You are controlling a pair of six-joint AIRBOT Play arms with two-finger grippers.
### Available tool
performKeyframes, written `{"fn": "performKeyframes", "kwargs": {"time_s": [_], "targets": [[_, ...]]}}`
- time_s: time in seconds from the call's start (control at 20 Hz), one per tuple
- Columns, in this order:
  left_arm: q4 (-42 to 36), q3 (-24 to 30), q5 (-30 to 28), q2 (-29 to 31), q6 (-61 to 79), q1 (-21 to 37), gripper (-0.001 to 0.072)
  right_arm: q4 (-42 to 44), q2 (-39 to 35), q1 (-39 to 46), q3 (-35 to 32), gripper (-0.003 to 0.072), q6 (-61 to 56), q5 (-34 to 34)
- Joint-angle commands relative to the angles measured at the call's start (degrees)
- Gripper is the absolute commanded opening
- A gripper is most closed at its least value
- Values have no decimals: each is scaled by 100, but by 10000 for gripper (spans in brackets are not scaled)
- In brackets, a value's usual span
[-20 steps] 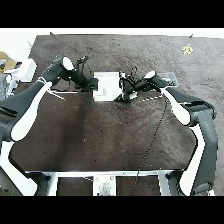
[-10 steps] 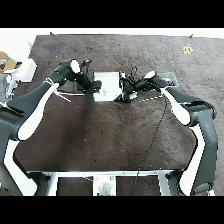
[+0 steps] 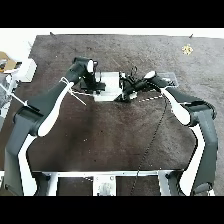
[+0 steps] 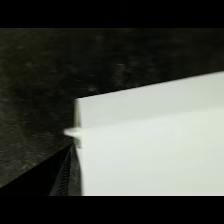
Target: Fold the box and place the chain.
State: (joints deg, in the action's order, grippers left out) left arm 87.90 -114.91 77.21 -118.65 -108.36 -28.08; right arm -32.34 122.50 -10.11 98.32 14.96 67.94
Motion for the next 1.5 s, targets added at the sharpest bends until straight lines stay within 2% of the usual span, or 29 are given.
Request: {"fn": "performKeyframes", "kwargs": {"time_s": [0.0, 0.45, 0.5, 0.55, 0.65, 0.7, 0.75, 0.85, 1.1, 1.15, 1.2, 1.25, 1.45], "targets": [[717, -157, 186, -186, -579, -188, 362, 2, 2, -4, 0, 446, 0, 2], [822, -157, 146, -249, -715, -188, 349, 2, 2, -4, 0, 446, 0, 2], [833, -157, 133, -249, -715, -188, 279, 2, 2, -4, 0, 446, 0, 2], [857, -157, 125, -249, -713, -188, 164, 2, 2, -4, 0, 446, 0, 2], [857, -157, 125, -249, -713, -188, 153, 2, 2, -4, 0, 446, 0, 2], [859, -157, 129, -249, -715, -188, 121, 2, 2, -4, 0, 446, 0, 4], [863, -157, 129, -251, -715, -188, 47, 2, 2, -4, 0, 446, 0, 2], [866, -157, 129, -267, -719, -186, 9, 2, 2, -4, 0, 446, 0, 2], [861, -157, 203, -319, -726, -188, 13, 2, 2, -4, 0, 446, 0, 2], [850, -157, 186, -308, -715, -188, 164, 2, 2, -4, 0, 446, 0, 2], [798, -157, 157, -289, -715, -188, 368, 2, 2, -4, 0, 446, 0, 2], [763, -157, 125, -271, -710, -188, 434, 2, 2, -4, 0, 446, 0, 2], [732, -157, 251, -170, -664, -186, 435, 2, 2, -4, 0, 446, 0, 4]]}}
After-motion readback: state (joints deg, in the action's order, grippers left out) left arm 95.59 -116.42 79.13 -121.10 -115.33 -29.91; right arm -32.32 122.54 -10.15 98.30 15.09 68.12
